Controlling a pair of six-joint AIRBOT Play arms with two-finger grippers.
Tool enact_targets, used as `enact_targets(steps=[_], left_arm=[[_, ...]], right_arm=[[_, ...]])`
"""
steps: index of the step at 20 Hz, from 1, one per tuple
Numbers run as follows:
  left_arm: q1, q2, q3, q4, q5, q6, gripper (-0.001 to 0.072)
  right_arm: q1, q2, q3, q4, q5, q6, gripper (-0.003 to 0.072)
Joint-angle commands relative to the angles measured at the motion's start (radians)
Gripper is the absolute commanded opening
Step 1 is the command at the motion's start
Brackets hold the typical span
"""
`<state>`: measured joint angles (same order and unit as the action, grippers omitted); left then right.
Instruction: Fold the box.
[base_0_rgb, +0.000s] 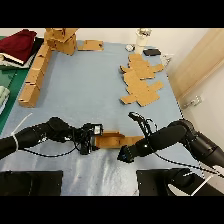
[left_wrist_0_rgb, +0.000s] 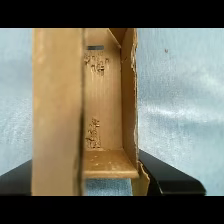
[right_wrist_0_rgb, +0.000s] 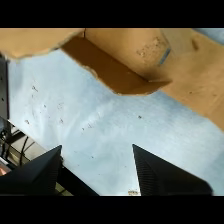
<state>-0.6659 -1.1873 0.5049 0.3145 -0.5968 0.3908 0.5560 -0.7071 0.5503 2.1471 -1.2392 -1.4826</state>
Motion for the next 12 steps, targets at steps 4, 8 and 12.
enact_targets(steps=[4, 8, 12], left_arm=[[0.0, 0.095, -0.001, 0.298, -0.027, -0.369, 0.052], [0.0, 0.096, -0.008, 0.367, -0.092, -0.456, 0.0521], [0.0, 0.092, -0.018, 0.367, -0.093, -0.46, 0.0521]], right_arm=[[0.001, 0.003, 0.001, 0.016, 0.095, 0.071, 0.071], [0.001, 0.002, 0.001, 0.019, 0.107, 0.07, 0.071], [0.001, 0.002, 0.001, 0.023, 0.107, 0.07, 0.071]])
